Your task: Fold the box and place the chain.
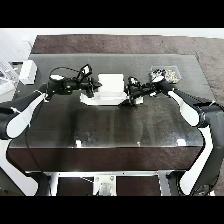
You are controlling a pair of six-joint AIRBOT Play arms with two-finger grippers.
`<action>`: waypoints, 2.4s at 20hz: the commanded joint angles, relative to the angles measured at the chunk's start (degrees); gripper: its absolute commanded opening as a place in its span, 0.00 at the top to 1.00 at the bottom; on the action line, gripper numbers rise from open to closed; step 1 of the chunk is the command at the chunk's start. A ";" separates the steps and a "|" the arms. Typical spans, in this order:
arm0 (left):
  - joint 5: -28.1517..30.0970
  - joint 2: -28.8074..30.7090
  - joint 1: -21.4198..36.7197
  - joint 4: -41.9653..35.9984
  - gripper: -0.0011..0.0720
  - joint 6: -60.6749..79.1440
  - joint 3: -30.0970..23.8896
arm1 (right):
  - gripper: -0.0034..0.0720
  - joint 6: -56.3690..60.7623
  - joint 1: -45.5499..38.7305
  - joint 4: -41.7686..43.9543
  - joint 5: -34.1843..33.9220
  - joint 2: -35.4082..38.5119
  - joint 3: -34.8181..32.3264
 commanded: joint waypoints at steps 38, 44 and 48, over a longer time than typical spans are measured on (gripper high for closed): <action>-14.60 5.64 3.23 32.50 0.18 -25.62 2.08 | 0.18 0.02 0.02 0.00 0.02 -0.02 -0.02; -14.75 3.28 3.23 31.54 0.18 -25.42 2.08 | 0.18 0.02 0.02 0.00 0.02 -0.02 -0.02; -14.91 2.40 3.23 30.40 0.18 -25.16 2.08 | 0.18 0.00 0.02 0.02 0.02 -0.02 -0.02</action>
